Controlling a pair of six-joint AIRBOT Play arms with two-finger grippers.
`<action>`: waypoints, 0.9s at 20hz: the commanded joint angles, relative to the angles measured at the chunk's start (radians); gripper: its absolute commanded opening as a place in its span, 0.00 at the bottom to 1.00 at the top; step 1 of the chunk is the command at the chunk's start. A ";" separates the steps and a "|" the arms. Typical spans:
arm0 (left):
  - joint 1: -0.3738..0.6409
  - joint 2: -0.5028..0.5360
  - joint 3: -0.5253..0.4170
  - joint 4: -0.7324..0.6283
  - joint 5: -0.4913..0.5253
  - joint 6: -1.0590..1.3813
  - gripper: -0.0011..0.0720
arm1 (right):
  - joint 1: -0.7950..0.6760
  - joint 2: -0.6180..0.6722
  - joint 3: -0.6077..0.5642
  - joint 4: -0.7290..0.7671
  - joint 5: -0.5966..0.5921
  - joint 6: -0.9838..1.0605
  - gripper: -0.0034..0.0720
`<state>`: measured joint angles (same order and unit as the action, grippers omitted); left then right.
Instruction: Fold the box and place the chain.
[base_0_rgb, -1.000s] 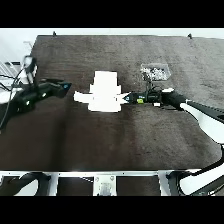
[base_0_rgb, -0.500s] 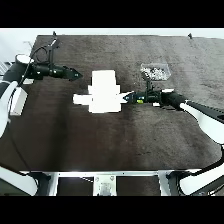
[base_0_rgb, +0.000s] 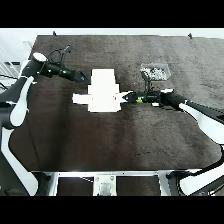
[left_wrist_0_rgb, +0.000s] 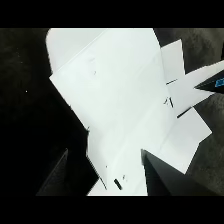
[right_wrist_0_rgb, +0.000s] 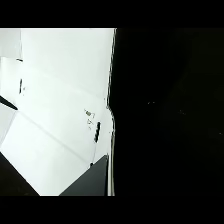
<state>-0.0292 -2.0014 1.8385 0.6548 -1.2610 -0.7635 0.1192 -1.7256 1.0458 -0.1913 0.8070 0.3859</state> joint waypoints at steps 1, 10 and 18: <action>-0.030 -0.057 0.043 0.013 0.004 -0.005 0.72 | 0.005 0.001 -0.001 0.001 0.004 -0.002 0.06; -0.051 -0.125 0.072 0.015 0.007 0.001 0.72 | 0.005 0.001 -0.001 0.001 0.004 -0.002 0.06; -0.051 -0.168 0.072 -0.076 -0.032 0.034 0.58 | 0.005 0.001 -0.001 0.000 0.005 -0.002 0.06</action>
<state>-0.0814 -2.1578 1.9095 0.6159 -1.2827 -0.7467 0.1230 -1.7256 1.0454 -0.1905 0.8112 0.3832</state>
